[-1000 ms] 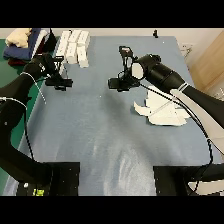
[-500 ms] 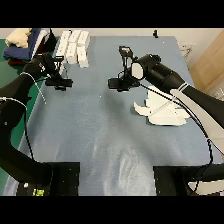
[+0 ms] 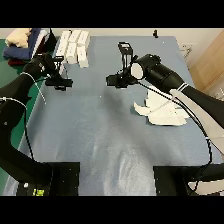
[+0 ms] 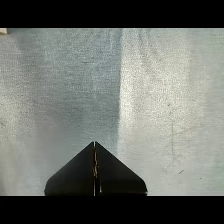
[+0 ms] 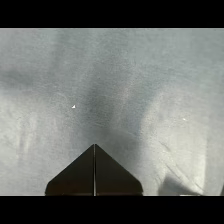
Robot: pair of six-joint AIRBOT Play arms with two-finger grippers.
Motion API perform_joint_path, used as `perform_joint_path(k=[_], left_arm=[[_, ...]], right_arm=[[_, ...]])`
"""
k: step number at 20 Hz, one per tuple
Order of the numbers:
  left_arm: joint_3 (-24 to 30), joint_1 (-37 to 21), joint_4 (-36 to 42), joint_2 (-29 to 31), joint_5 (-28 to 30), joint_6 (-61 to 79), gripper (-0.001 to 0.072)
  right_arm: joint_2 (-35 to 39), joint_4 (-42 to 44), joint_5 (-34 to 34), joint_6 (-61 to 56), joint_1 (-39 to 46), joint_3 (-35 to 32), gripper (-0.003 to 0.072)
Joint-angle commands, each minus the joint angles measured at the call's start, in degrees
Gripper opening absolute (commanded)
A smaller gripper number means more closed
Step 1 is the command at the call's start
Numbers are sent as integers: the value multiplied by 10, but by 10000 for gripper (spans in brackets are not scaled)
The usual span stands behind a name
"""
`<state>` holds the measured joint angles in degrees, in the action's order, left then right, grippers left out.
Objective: Fold the box.
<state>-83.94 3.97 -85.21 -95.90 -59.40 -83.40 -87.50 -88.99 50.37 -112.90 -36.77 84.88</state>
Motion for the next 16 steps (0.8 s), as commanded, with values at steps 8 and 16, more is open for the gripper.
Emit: perform_joint_path(k=[8,16], left_arm=[[0,-20,428,0,-183,213,16],[95,-50,530,105,-228,253,15]], right_arm=[[-1,-95,347,40,102,69,16],[7,-122,469,142,420,42,411]])
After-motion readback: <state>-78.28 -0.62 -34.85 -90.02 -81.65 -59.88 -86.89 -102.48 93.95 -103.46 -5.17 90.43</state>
